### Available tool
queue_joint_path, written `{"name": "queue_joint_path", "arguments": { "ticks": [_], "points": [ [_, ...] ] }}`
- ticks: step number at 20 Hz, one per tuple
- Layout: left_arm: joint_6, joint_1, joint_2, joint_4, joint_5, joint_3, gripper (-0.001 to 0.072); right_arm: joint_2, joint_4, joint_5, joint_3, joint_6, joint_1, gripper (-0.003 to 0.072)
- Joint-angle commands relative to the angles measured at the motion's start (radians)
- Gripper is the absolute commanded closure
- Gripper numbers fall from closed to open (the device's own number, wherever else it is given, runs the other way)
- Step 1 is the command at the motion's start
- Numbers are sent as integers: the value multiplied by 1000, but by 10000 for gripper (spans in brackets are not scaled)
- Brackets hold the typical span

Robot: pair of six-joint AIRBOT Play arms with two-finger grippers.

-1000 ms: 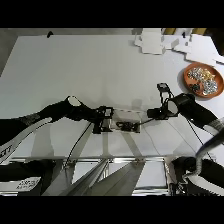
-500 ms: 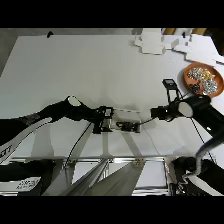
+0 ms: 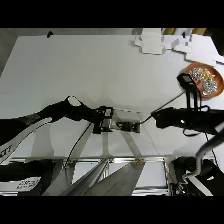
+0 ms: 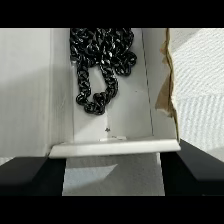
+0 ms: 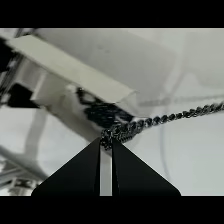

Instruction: Fold the box and place the chain.

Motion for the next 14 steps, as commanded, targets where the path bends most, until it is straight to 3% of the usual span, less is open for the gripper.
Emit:
{"name": "queue_joint_path", "arguments": {
  "ticks": [1, 5, 11, 14],
  "points": [
    [0, 1, 1, 0, 0, 0, 595, 86, 167, 40, 0, -167, 0, 670],
    [0, 1, 1, 0, 0, 0, 595, 88, 365, 29, 0, -346, 0, 670],
    [0, 1, 1, 0, 0, 0, 595, 87, 395, -19, 0, -391, 11, 670],
    [0, 1, 1, 0, 0, 0, 595, 70, 322, -108, 0, -428, 114, 670]
  ]
}}
